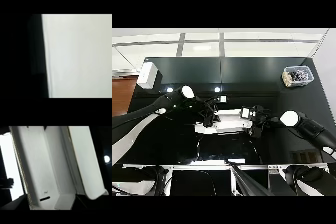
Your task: Fold the box and place the chain.
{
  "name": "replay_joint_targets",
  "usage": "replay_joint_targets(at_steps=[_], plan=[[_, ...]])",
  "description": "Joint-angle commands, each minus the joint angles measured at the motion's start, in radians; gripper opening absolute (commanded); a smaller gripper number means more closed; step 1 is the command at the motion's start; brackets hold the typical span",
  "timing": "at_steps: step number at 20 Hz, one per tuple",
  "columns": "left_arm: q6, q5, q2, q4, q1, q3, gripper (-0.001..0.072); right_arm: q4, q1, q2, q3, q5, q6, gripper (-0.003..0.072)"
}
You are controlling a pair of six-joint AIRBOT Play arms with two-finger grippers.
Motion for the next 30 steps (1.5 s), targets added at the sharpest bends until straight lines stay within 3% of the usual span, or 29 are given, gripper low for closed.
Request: replay_joint_targets(at_steps=[1,7,15,30], plan=[[0.0,-0.004,-0.001,0.001,0.0,0.0,0.0024,0.0,-0.028,-0.001,0.004,-0.006,-0.001,0.0706],[0.0,0.01,-0.001,0.001,-0.002,0.002,0.0024,0.097,-0.042,-0.021,0.004,-0.016,-0.009,0.0706],[-0.004,0.01,-0.001,0.039,-0.008,0.032,0.0024,0.245,-0.042,-0.117,0.004,0.039,-0.291,0.0705],[-0.004,0.007,-0.003,0.05,-0.008,0.032,0.0024,0.33,-0.077,-0.237,0.004,0.082,-0.483,0.0705]])
